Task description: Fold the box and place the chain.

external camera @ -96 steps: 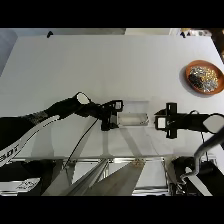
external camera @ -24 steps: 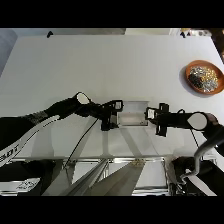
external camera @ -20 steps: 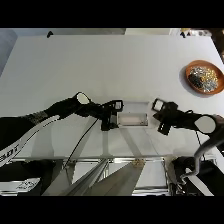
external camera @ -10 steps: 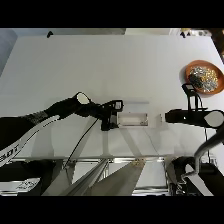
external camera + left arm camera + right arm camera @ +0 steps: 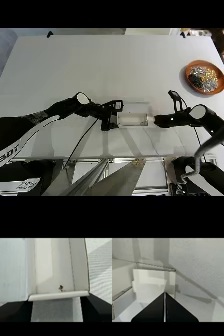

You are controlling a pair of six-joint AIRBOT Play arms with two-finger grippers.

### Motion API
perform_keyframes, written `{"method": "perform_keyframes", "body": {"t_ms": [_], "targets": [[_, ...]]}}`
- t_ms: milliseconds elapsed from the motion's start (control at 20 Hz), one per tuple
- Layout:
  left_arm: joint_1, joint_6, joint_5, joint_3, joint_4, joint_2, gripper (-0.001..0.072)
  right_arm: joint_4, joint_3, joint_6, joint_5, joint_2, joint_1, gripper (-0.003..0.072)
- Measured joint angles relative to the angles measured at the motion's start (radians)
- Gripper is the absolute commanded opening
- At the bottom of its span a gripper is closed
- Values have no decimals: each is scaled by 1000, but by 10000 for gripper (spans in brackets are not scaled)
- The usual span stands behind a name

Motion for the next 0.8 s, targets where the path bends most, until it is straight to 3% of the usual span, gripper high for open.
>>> {"method": "perform_keyframes", "body": {"t_ms": [200,550,800], "targets": [[0,0,0,0,0,0,212,-17,0,6,8,12,11,16],[0,0,0,0,0,0,212,-180,13,93,41,93,14,15],[0,0,0,0,0,0,212,-177,15,113,18,72,14,15]]}}
